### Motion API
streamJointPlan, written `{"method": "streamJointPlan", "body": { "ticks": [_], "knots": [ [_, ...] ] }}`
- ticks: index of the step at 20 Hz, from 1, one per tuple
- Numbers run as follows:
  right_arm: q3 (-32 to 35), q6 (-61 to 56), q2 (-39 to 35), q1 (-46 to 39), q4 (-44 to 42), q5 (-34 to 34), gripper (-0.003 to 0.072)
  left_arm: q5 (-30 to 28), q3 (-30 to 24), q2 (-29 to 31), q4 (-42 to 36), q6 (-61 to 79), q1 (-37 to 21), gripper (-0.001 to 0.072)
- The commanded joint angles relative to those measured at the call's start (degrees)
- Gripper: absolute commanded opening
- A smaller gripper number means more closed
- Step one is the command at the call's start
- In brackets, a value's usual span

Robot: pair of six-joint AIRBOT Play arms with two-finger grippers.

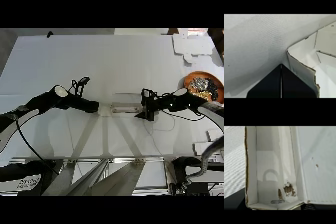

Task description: Fold the box and place the chain.

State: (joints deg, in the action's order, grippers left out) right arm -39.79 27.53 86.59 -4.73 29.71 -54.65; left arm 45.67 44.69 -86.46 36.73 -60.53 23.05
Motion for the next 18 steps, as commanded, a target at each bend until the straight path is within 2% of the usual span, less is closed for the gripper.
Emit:
{"method": "streamJointPlan", "body": {
  "ticks": [1, 13, 18],
  "knots": [
    [0.0, 0.0, 0.0, 0.0, 0.0, 0.0, 0.0500, 1.7, 0.0, -0.1, -5.4, 2.7, 0.3, 0.0004],
    [0.0, 0.0, 0.0, 0.0, 0.0, 0.0, 0.0500, 1.4, 0.0, 1.2, -5.4, 3.7, 0.1, 0.0005],
    [0.0, 0.0, 0.0, 0.0, 0.0, 0.0, 0.0500, 2.2, 0.0, 3.1, -6.8, 3.7, 0.1, 0.0045]
  ]
}}
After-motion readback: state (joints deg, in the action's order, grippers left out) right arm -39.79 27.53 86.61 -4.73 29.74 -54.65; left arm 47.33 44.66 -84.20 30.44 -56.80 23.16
